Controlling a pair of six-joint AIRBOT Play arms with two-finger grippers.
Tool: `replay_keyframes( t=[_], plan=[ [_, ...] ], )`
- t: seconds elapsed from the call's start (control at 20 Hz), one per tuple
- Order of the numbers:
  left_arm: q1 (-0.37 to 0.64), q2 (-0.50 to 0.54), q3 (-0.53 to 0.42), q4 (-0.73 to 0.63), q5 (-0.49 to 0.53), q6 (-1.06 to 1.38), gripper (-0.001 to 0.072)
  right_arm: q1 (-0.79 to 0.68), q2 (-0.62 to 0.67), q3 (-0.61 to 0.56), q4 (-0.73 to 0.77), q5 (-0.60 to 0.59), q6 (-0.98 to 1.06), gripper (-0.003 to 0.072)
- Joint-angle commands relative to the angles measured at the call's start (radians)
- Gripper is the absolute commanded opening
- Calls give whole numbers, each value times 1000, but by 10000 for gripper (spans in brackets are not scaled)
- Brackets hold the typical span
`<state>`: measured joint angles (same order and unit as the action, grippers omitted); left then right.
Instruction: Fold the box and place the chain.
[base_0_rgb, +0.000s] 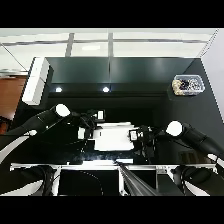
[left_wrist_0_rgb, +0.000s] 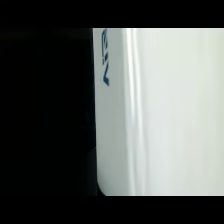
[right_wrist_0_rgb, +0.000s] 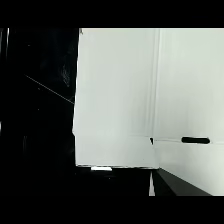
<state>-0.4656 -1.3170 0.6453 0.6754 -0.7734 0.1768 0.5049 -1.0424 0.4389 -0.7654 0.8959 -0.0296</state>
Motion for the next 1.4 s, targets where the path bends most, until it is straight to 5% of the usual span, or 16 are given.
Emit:
replay_keyframes(
  t=[0.0,0.2,0.55,1.0,1.35],
  plan=[
    [2,-1,1,1,3,-2,33,24,0,-1,31,-40,-33,707],
    [2,-1,1,1,3,-2,33,48,0,-1,20,-117,-32,702],
    [2,-1,1,0,3,-3,33,58,-11,-1,-3,-81,-17,701],
    [2,-1,1,-3,2,-3,33,183,-45,-1,66,-398,79,701],
    [2,0,1,-3,-16,-2,33,156,81,10,4,-415,200,701]
  ],
)
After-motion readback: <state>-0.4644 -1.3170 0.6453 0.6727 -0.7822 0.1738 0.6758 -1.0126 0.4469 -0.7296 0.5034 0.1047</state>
